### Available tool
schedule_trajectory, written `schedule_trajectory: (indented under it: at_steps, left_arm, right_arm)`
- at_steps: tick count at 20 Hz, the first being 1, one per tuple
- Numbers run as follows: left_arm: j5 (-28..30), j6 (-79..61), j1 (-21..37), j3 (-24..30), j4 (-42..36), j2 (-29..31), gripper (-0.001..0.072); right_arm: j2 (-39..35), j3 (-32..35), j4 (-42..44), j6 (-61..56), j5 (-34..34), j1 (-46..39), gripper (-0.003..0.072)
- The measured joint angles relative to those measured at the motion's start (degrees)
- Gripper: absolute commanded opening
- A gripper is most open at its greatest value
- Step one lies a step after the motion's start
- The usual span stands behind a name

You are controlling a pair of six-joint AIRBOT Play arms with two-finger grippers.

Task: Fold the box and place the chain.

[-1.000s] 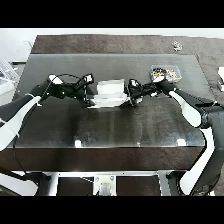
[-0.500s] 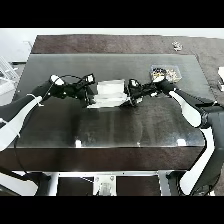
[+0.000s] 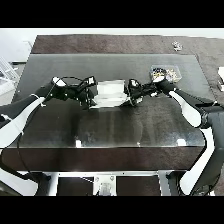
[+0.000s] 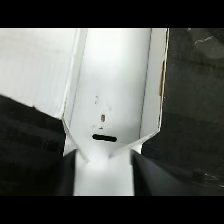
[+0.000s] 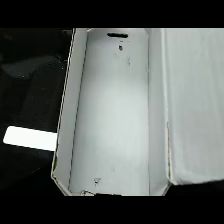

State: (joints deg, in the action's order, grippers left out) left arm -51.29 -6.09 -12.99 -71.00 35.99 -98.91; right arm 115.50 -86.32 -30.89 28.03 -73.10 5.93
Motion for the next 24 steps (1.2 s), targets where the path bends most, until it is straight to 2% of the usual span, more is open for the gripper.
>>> schedule_trajectory:
  at_steps: [8,18,24]
  left_arm:
    - [0.2,-3.6,-0.3,0.0,-3.6,-0.3,0.0349]
    - [3.4,-9.9,-1.6,-0.8,-7.5,-1.3,0.0349]
    - [1.3,-11.9,-1.6,-4.5,-7.7,-3.9,0.0349]
  right_arm:
    - [0.0,0.0,0.0,0.0,0.0,0.0,0.0581]
    - [0.0,0.0,0.0,0.0,0.1,0.0,0.0581]
    - [0.0,0.0,0.0,0.0,0.2,0.0,0.0581]
